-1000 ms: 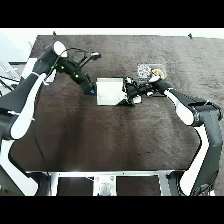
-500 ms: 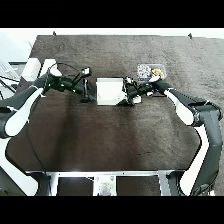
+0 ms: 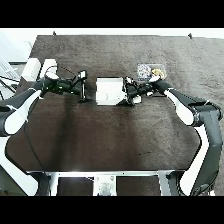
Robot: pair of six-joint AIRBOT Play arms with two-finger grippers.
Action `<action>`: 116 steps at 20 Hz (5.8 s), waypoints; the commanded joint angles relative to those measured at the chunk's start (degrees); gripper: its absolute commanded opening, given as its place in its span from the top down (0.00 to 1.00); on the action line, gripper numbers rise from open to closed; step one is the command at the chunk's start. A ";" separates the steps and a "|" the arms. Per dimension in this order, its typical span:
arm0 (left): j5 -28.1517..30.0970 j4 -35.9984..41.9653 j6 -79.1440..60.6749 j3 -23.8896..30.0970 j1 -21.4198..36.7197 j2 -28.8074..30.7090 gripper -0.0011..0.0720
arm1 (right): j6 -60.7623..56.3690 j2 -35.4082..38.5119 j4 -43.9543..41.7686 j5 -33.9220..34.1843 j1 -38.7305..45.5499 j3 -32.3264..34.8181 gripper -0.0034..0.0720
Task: Fold the box and place the chain.
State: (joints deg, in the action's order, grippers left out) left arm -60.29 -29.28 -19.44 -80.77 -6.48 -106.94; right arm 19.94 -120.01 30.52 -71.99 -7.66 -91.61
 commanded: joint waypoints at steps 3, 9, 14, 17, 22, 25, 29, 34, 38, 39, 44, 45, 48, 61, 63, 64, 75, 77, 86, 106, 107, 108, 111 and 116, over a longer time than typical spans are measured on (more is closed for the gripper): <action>-2.86 0.07 -2.05 0.09 0.04 -1.14 0.00 | 0.04 0.04 -0.02 -0.04 -0.02 0.02 0.20; -4.72 0.55 2.05 -0.70 0.04 -1.42 0.00 | 0.04 0.04 0.00 -0.04 0.00 0.02 0.20; -6.82 -5.86 14.82 -4.24 0.04 -0.33 0.00 | 0.02 0.04 0.00 -0.04 -0.02 0.02 0.20; -8.26 -5.81 16.41 -4.50 0.04 -0.33 0.00 | 0.02 0.04 -0.02 -0.04 -0.02 0.02 0.20; -12.61 -6.91 37.55 -10.56 -0.15 -0.31 0.03 | 0.04 0.04 0.00 -0.04 -0.02 0.02 0.20; -17.29 -12.63 59.12 -16.92 -2.19 -0.31 0.03 | 0.04 0.04 0.00 -0.04 0.00 0.02 0.20; -17.11 -15.80 77.79 -20.17 -5.51 -0.37 0.03 | 0.04 0.04 0.00 -0.04 -0.02 0.02 0.20; -20.22 -17.16 78.23 -20.17 -4.11 -0.35 0.03 | 0.04 0.04 0.00 -0.04 0.00 0.02 0.20; -25.00 -16.52 76.41 -20.15 -1.22 -0.33 0.03 | 0.02 0.04 -0.02 -0.04 0.00 0.02 0.20; -25.88 -16.22 76.41 -20.15 -0.39 -0.33 0.03 | 0.02 0.04 0.00 -0.04 0.00 0.02 0.20; -27.78 -15.04 76.32 -20.13 3.85 -0.33 0.03 | 0.04 0.04 0.00 -0.04 0.00 0.02 0.20; -28.00 -15.08 76.32 -19.93 4.61 -0.33 0.03 | 0.04 0.04 -0.02 -0.04 0.00 0.02 0.20; -26.03 -13.53 76.39 -14.88 7.30 -0.33 0.66 | 0.02 0.04 -0.02 -0.04 0.00 0.02 0.20; -8.35 -8.20 80.65 -0.04 6.49 -0.79 0.95 | 0.04 0.04 -0.02 -0.04 0.00 0.02 0.20; -8.00 -8.02 81.07 -0.02 5.99 -1.95 0.95 | 0.02 0.04 -0.02 -0.04 -0.02 0.02 0.20; -7.93 -7.91 81.15 0.02 5.62 -2.56 0.95 | 0.04 0.04 0.00 -0.04 0.00 0.02 0.20; -7.10 2.32 75.56 -0.46 2.47 -4.00 0.81 | 0.04 0.04 0.00 -0.04 0.00 0.02 0.20; -7.32 2.36 75.56 -0.46 2.47 -2.91 0.57 | 0.04 0.04 0.00 -0.04 -0.02 0.02 0.20; -5.90 4.48 75.52 -1.16 0.17 -1.16 0.56 | 0.04 0.04 0.00 -0.04 0.00 0.02 0.20; -1.75 -12.98 95.12 -5.92 -8.22 2.12 0.23 | 0.02 0.04 0.00 -0.04 0.00 0.02 0.20; -2.21 -15.45 97.63 -7.02 -8.87 2.12 0.23 | 0.04 0.04 0.00 -0.04 0.00 0.02 0.20; -2.47 -17.73 99.78 -8.07 -9.55 2.12 0.23 | 0.02 0.04 0.00 -0.04 0.00 0.02 0.20; -3.21 -23.06 105.11 -9.99 -11.56 2.10 0.23 | 0.04 0.04 0.00 -0.04 -0.02 0.02 0.20; -2.47 -27.63 109.94 -10.34 -13.46 2.10 0.23 | 0.02 0.04 0.00 -0.04 -0.02 0.02 0.20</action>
State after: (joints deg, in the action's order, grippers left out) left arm -63.72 -52.86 86.70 -90.61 -18.81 -104.88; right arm 20.08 -119.96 30.46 -72.01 -7.70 -91.61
